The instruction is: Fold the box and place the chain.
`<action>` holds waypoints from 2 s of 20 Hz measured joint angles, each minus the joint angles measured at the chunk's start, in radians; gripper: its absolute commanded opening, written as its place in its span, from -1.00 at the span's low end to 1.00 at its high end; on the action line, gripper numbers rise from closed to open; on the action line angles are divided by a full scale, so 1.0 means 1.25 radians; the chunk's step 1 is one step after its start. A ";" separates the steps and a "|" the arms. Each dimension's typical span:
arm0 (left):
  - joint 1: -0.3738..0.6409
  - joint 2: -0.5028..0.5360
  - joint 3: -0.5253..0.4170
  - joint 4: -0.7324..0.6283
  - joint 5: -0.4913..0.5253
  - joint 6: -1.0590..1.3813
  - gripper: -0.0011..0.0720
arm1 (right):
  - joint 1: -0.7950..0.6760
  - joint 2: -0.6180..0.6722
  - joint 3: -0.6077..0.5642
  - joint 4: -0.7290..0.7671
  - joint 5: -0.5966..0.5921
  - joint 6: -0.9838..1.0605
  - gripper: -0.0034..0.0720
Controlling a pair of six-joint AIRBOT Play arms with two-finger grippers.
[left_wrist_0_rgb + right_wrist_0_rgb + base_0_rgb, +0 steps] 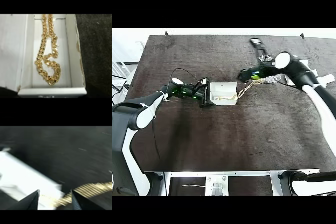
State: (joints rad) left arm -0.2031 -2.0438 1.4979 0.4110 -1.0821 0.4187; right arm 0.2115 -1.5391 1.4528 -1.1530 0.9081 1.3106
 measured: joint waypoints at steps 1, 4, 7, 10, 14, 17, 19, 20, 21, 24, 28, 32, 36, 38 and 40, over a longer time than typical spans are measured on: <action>0.000 0.000 0.000 0.000 0.000 0.000 -0.05 | -0.033 0.009 -0.027 -0.005 -0.007 0.018 0.50; 0.000 0.000 0.000 0.000 0.000 0.000 -0.05 | -0.100 0.007 -0.108 -0.005 -0.089 0.057 0.53; 0.000 0.000 0.000 0.000 0.000 0.000 -0.05 | -0.125 -0.040 -0.139 0.021 -0.174 0.075 0.53; 0.000 0.000 0.000 0.000 0.000 0.000 -0.05 | -0.130 -0.108 -0.121 0.056 -0.219 0.081 0.52; 0.000 0.000 0.000 0.000 0.000 0.000 -0.05 | -0.116 -0.199 -0.054 0.101 -0.243 0.087 0.49; 0.000 0.000 0.000 0.000 0.000 0.000 -0.05 | -0.105 -0.250 -0.012 0.115 -0.250 0.089 -0.06; 0.000 0.000 0.000 0.000 0.000 0.000 -0.05 | -0.101 -0.271 0.002 0.120 -0.261 0.094 -0.48; 0.000 0.000 0.000 0.000 0.000 0.000 -0.05 | -0.099 -0.278 0.006 0.121 -0.269 0.094 -0.63; 0.000 0.000 0.000 0.000 0.000 0.000 -0.05 | -0.099 -0.282 0.009 0.123 -0.279 0.095 -0.86; 0.000 0.000 0.000 0.000 0.000 0.000 -0.05 | -0.097 -0.287 0.014 0.125 -0.292 0.096 -0.89; 0.000 0.000 0.000 0.000 0.000 0.000 -0.05 | -0.096 -0.252 0.016 0.125 -0.250 0.093 -0.89; 0.000 0.000 0.000 0.000 -0.001 0.000 -0.05 | -0.087 -0.143 0.017 0.123 -0.180 0.060 -0.89; 0.000 0.000 0.000 0.000 -0.001 0.000 -0.05 | -0.070 -0.003 0.018 0.115 -0.130 0.030 -0.89; 0.000 0.000 0.000 -0.001 -0.001 0.000 -0.05 | -0.060 0.060 0.018 0.108 -0.118 0.021 -0.89; 0.000 0.000 0.000 -0.001 -0.001 0.000 -0.05 | -0.049 0.111 0.018 0.094 -0.110 0.016 -0.89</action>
State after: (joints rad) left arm -0.2031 -2.0438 1.4979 0.4103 -1.0836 0.4187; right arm 0.1509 -1.4006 1.4750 -1.0359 0.7708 1.3312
